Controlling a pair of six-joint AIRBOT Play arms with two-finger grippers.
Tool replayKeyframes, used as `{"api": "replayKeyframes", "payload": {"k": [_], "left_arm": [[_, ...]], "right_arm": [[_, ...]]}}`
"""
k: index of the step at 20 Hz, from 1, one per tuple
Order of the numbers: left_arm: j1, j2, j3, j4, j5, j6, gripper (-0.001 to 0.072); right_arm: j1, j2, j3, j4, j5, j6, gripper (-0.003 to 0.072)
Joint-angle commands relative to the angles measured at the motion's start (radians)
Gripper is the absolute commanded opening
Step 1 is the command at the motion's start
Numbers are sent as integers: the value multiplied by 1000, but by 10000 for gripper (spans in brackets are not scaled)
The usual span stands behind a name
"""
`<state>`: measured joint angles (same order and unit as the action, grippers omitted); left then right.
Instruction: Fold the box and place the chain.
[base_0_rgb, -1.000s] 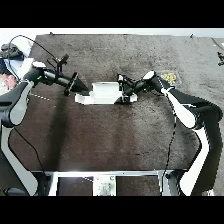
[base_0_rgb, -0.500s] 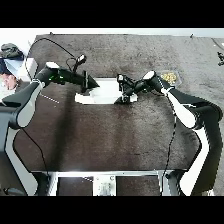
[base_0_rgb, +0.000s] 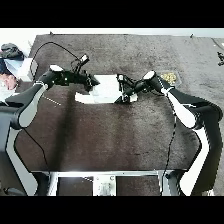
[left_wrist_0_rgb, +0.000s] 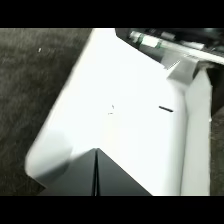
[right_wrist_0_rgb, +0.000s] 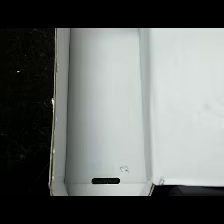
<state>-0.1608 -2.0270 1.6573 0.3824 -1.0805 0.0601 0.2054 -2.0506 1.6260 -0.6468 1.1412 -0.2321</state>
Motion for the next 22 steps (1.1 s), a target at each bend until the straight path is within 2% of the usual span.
{"api": "replayKeyframes", "payload": {"k": [1, 11, 14, 17, 22], "left_arm": [[0, -1, -43, 7, 48, 0, 11], [0, 6, -48, 13, 72, 2, 10], [0, 8, -14, 13, 64, 0, 10], [10, 8, 46, 12, 10, 0, 8], [66, 113, 55, 43, -21, 1, 5]], "right_arm": [[1, 0, 0, 0, 3, 0, 463], [1, 0, 0, -1, 3, 0, 463], [1, 0, 0, -1, 3, 0, 463], [1, 0, 0, -1, 3, 0, 463], [1, 0, 0, -1, 3, 0, 463]]}}
